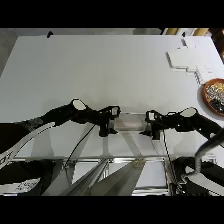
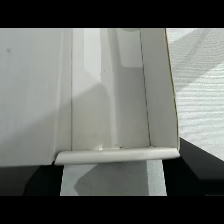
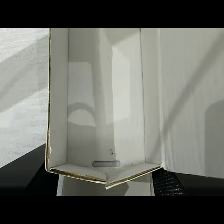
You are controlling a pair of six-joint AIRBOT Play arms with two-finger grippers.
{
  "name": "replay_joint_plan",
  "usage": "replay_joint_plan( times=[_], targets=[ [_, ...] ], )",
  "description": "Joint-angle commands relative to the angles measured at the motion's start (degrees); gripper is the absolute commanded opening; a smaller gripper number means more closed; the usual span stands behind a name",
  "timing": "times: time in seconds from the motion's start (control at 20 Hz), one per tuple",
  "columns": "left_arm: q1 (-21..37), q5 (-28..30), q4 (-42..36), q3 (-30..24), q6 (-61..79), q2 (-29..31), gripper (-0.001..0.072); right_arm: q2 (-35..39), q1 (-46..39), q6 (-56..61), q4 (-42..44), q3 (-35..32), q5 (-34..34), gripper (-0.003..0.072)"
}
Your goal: Fold the box and place the chain.
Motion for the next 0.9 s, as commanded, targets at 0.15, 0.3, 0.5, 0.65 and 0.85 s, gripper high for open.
replay_joint_plan(
  times=[0.15,0.3,0.5,0.65,0.85],
  targets=[
    [-0.04,-0.26,0.04,-0.02,-0.02,-0.02,0.0272,0.04,0.0,-0.04,0.02,0.04,-0.04,0.0412],
    [-0.04,-0.28,0.02,-0.02,-0.04,-0.02,0.0272,0.04,-0.02,-0.04,0.02,0.04,-0.04,0.0411],
    [-0.04,-0.28,0.0,-0.02,-0.02,-0.02,0.0272,0.07,-0.02,-0.02,0.02,0.07,-0.02,0.0412],
    [-0.04,-0.28,0.0,-0.02,-0.02,-0.02,0.0272,1.84,-0.02,0.61,-0.42,0.07,-0.04,0.0422],
    [-0.04,-0.52,-0.04,-0.02,-0.04,-0.02,0.0272,5.6,-0.02,5.55,-3.15,0.07,-0.24,0.0665]
  ],
)
